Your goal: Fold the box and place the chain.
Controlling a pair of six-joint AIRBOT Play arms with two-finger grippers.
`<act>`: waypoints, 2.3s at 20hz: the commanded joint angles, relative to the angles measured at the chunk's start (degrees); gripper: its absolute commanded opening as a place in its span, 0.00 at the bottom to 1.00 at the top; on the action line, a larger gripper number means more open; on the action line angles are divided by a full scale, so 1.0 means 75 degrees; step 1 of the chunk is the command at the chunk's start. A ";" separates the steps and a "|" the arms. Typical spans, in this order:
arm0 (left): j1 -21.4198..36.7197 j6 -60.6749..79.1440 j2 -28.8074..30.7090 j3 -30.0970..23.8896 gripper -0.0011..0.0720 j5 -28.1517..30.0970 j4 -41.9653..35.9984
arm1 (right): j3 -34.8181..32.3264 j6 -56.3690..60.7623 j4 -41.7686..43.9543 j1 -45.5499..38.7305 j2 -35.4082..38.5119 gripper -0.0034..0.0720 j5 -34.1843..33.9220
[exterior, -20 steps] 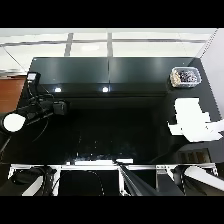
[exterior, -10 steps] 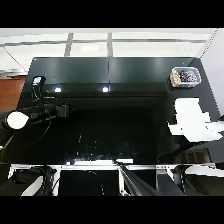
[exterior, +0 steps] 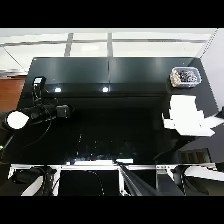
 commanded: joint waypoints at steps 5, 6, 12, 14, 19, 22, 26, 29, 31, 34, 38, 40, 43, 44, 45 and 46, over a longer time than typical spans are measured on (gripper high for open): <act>0.0000 0.0143 -0.0009 -0.0003 0.98 -0.0393 -0.0259 | -0.1871 0.1081 0.2183 0.2294 0.2850 0.07 -0.0772; -0.0006 0.0557 -0.0029 -0.0003 0.98 -0.0554 -0.0560 | -0.2328 0.1253 0.2503 0.2634 0.3214 0.07 -0.0930; 0.0003 0.2334 -0.0938 0.0079 0.98 -0.1026 -0.3351 | -0.5692 0.0405 0.6213 0.5706 0.4232 0.07 -0.3981; 0.0003 0.2838 -0.1699 0.0466 0.98 -0.1113 -0.3905 | -0.6341 0.0396 0.6554 0.6956 0.4229 0.07 -0.5450; 0.0271 0.3042 -0.4657 0.2565 0.96 -0.3048 -0.5024 | -0.6636 0.0606 0.6624 0.8819 0.4229 0.07 -0.6598; 0.0350 0.2856 -0.6088 0.3576 0.96 -0.4147 -0.5097 | -0.6636 0.0691 0.6633 0.8996 0.4229 0.07 -0.6720; 0.0029 0.2844 -0.7003 0.3984 0.96 -0.5115 -0.5068 | -0.6636 0.0691 0.6630 0.8996 0.4229 0.07 -0.6723; -0.0114 0.3590 -0.7248 0.3984 0.85 -0.5587 -0.5047 | -0.6636 0.0694 0.6633 0.8996 0.4229 0.07 -0.6656; -0.0163 0.4287 -0.7268 0.3987 0.72 -0.5863 -0.5047 | -0.6636 0.0705 0.6633 0.8996 0.4229 0.07 -0.6610; -0.0323 0.4637 -0.7353 0.4360 0.69 -0.6137 -0.4331 | -0.6636 0.0711 0.6624 0.8996 0.4229 0.07 -0.6464; -0.0702 0.4642 -0.7638 0.4925 0.64 -0.6455 -0.3812 | -0.6636 0.0711 0.6624 0.8996 0.4229 0.07 -0.6438; -0.0845 0.4648 -0.7927 0.5184 0.38 -0.6843 -0.3567 | -0.6636 0.0711 0.6621 0.8996 0.4229 0.07 -0.6458; -0.0822 0.4876 -0.8005 0.5251 0.10 -0.6927 -0.3494 | -0.6636 0.0708 0.6615 0.8996 0.4229 0.07 -0.6455; -0.0801 0.4899 -0.8005 0.5251 0.05 -0.6921 -0.3488 | -0.6633 0.0711 0.6580 0.8996 0.4229 0.10 -0.6455; -0.0769 0.4922 -0.8003 0.5254 0.05 -0.6910 -0.3485 | -0.6627 0.0708 0.6551 0.8976 0.4232 0.51 -0.6461; -0.0752 0.4925 -0.7997 0.5254 0.05 -0.6898 -0.3483 | -0.6548 0.0708 0.6336 0.8862 0.4243 0.97 -0.6382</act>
